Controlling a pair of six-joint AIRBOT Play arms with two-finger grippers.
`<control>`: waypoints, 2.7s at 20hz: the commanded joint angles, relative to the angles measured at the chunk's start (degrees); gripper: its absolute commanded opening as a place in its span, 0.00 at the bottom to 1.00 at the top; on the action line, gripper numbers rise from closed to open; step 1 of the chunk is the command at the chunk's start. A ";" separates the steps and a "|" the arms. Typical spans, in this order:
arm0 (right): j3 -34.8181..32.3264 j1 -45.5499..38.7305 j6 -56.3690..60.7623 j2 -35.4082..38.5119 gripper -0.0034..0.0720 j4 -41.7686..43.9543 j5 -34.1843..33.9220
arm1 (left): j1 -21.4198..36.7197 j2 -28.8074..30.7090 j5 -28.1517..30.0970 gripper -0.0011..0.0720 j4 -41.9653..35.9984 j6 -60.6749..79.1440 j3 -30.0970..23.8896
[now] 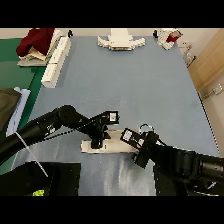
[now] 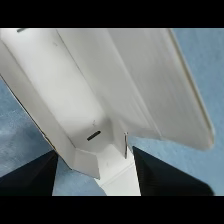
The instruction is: Fold the box.
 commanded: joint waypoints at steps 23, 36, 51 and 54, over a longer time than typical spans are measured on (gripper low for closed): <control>-3.98 -41.83 -100.48 -5.05 1.00 61.05 4.59 | 0.02 0.00 0.00 0.03 0.00 0.02 0.00; -3.91 -41.77 -101.88 -12.13 1.00 61.81 5.77 | 0.02 0.00 0.00 0.03 0.00 0.00 0.00; -4.02 -41.31 -101.88 -13.29 0.99 61.92 7.17 | 0.02 0.00 0.00 0.03 0.00 0.00 0.00; -4.63 -41.31 -101.88 -13.27 0.99 62.31 7.26 | 0.02 0.00 0.00 0.03 0.00 0.00 0.00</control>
